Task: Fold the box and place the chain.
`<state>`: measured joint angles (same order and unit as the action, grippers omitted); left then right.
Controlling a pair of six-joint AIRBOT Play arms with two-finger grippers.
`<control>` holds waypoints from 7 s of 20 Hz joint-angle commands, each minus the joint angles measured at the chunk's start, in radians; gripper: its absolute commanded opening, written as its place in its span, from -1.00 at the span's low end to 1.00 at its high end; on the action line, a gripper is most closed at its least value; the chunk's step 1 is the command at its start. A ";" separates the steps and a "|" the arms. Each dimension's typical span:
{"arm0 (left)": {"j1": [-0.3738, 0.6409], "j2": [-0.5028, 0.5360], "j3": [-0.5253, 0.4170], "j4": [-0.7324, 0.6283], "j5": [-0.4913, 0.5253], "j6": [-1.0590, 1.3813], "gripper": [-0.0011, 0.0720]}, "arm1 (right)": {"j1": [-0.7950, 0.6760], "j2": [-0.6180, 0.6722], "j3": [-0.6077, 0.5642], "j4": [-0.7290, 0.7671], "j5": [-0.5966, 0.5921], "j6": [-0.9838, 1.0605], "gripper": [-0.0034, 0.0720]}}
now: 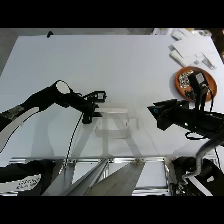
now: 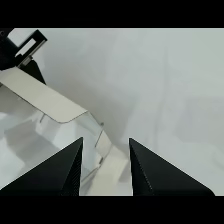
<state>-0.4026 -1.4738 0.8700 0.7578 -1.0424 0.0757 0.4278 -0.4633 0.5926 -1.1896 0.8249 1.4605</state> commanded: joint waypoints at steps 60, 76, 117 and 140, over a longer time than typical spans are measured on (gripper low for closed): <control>-0.109 -0.083 0.128 0.088 0.077 -0.102 -0.94 | 0.001 0.002 -0.001 -0.046 0.098 -0.029 -0.07; -0.109 -0.083 0.128 0.088 0.077 -0.102 -0.94 | 0.001 -0.170 -0.112 0.129 0.283 -0.821 -0.87; -0.109 -0.083 0.128 0.088 0.077 -0.102 -0.94 | -0.019 -0.472 -0.193 0.415 -0.278 -1.443 0.92; -0.109 -0.083 0.128 0.088 0.077 -0.102 -0.94 | -0.147 -0.794 -0.106 0.824 -0.081 -1.993 0.80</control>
<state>-0.5110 -1.5566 0.9977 0.8455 -0.9657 -0.0269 0.3027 -1.2255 0.4675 -0.3981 0.6796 -0.4976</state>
